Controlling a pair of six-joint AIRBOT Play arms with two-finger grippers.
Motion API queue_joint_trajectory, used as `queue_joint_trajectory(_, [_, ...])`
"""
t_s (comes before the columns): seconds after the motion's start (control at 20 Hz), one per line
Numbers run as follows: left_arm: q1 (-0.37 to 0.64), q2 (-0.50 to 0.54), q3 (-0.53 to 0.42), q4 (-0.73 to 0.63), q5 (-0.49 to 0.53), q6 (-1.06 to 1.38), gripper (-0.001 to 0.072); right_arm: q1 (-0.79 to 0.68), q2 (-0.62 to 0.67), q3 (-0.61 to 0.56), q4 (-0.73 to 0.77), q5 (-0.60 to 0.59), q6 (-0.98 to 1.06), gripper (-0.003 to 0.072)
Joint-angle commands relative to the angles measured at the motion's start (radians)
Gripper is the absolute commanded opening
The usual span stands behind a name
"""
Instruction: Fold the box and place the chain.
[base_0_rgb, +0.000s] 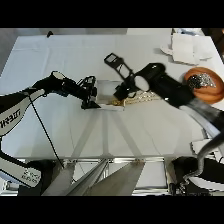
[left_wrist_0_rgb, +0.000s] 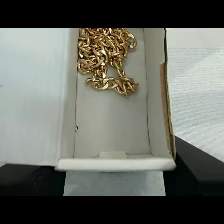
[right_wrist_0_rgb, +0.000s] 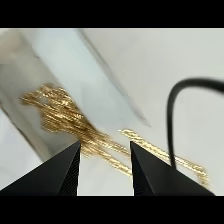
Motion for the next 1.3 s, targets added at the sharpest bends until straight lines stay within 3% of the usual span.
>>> queue_joint_trajectory(0.0, [0.0, 0.0, 0.0, 0.0, 0.0, 0.0, 0.032, -0.09, 0.103, 0.0, -0.083, 0.089, -0.178, 0.0367])
queue_joint_trajectory(0.2, [0.0, 0.0, 0.0, 0.0, 0.0, 0.0, 0.032, -0.211, 0.12, 0.0, -0.075, 0.168, -0.396, 0.0388])
queue_joint_trajectory(0.5, [0.0, 0.0, 0.0, 0.0, 0.0, 0.0, 0.032, -0.32, 0.108, 0.0, 0.055, 0.152, -0.788, 0.0469])
queue_joint_trajectory(0.8, [0.0, 0.0, 0.0, 0.0, 0.0, 0.0, 0.032, -0.392, -0.034, 0.0, 0.249, 0.13, -1.118, 0.0486])
queue_joint_trajectory(0.85, [0.0, 0.0, 0.0, 0.0, 0.0, 0.0, 0.032, -0.401, -0.068, 0.0, 0.27, 0.123, -1.164, 0.0524])
queue_joint_trajectory(1.05, [0.0, 0.0, 0.0, 0.0, 0.0, 0.0, 0.032, -0.406, -0.201, 0.0, 0.283, 0.081, -1.196, 0.0647])
queue_joint_trajectory(1.25, [0.0, 0.0, 0.0, 0.0, 0.0, 0.0, 0.032, -0.398, -0.257, -0.01, 0.323, 0.065, -1.258, 0.0652])
